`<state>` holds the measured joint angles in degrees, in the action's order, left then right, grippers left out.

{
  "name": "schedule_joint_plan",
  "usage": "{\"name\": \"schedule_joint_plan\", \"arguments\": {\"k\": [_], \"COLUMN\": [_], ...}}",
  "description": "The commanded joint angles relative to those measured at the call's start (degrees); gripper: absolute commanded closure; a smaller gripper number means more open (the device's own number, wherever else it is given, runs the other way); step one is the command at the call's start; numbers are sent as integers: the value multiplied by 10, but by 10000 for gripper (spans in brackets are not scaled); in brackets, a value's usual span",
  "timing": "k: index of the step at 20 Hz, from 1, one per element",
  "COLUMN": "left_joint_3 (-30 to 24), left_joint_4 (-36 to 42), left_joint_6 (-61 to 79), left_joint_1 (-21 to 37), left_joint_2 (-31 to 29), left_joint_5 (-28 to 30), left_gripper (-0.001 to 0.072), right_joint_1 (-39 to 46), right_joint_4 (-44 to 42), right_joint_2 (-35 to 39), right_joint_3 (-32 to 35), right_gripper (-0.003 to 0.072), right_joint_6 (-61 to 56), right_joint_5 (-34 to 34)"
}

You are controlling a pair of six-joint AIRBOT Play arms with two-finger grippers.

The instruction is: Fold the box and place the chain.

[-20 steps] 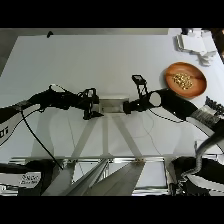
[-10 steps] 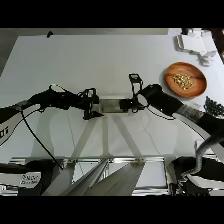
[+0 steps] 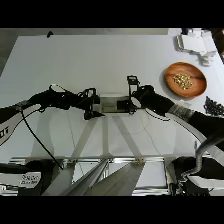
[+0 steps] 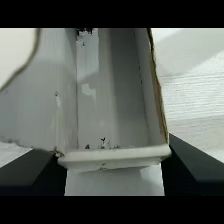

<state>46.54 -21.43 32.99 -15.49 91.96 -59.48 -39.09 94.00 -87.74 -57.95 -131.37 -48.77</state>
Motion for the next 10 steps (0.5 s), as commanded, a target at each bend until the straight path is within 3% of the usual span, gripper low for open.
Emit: {"name": "schedule_joint_plan", "arguments": {"k": [1,2,3,10], "left_joint_3": [0,0,0,0], "left_joint_4": [-2,-2,-2,-2], "left_joint_6": [0,0,0,0], "left_joint_1": [0,0,0,0], "left_joint_2": [0,0,0,0], "left_joint_5": [1,1,1,1], "left_gripper": [394,394,394,394], "right_joint_1": [-1,-1,-1,28], "right_joint_4": [-7,-13,-13,-17], "right_joint_2": [-1,2,8,159], "right_joint_3": [-1,-1,-1,-1], "right_gripper": [537,366,249,224], "right_joint_6": [-8,-2,0,148], "right_joint_5": [0,0,-2,-93]}}
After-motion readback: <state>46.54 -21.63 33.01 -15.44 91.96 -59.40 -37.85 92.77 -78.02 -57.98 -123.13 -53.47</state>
